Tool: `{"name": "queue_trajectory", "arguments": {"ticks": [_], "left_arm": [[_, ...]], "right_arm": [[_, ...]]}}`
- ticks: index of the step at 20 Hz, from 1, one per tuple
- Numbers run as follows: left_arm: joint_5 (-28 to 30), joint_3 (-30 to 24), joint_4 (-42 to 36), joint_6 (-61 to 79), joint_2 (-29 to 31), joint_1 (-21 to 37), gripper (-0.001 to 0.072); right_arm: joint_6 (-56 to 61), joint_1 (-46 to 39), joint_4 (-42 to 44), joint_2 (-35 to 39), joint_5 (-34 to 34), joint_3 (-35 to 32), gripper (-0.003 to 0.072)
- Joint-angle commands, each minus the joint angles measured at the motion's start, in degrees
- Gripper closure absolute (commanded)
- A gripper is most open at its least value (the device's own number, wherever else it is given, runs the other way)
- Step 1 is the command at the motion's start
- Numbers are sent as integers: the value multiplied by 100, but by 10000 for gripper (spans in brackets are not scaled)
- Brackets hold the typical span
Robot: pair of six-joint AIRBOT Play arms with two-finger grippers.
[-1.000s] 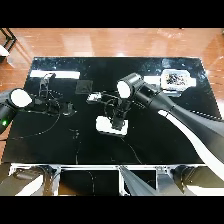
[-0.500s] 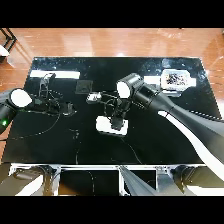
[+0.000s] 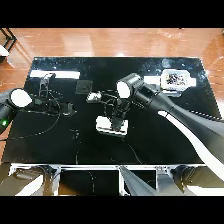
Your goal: Fold the box and place the chain.
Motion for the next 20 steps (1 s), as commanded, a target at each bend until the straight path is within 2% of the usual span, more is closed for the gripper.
{"name": "queue_trajectory", "arguments": {"ticks": [1,20], "left_arm": [[0,-2,0,0,0,4,83],[-26,-2,0,0,0,4,83]], "right_arm": [[2,2,4,2,-11,2,457],[63,98,4,-4,-15,0,455]]}}
